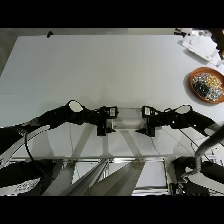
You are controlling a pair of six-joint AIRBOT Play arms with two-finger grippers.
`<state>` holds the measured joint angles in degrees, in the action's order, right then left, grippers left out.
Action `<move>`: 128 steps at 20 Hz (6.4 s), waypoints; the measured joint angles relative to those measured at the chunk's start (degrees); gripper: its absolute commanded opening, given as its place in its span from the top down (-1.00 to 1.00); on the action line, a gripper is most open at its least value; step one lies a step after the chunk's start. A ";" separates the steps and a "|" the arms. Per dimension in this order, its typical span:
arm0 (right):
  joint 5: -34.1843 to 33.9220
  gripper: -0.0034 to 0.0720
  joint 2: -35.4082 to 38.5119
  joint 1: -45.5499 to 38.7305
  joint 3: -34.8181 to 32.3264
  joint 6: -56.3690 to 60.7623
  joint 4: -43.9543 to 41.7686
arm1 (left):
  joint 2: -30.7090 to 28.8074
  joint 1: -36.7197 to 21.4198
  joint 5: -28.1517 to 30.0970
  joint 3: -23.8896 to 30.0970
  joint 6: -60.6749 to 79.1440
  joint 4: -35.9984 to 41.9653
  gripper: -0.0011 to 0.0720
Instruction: Fold the box and place the chain.
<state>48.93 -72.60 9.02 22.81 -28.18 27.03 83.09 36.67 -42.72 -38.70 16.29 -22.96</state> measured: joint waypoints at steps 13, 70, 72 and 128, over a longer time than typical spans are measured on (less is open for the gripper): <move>2.97 0.05 26.69 -3.50 -0.02 29.97 24.68 | 0.00 0.00 0.44 -0.02 0.09 0.02 0.05; -1.44 0.19 15.23 15.13 5.81 47.45 41.44 | 0.00 0.00 0.50 -0.02 0.02 0.04 0.05; -2.16 0.25 14.53 15.15 5.75 46.60 40.19 | 0.00 0.00 0.48 -0.02 0.02 0.04 0.05; 16.48 0.89 32.92 -10.67 5.20 91.43 42.71 | 0.00 0.00 0.46 -0.02 0.04 0.04 0.05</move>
<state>65.41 -39.68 -1.65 28.01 63.24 69.73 83.09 36.67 -42.26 -38.72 16.34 -22.92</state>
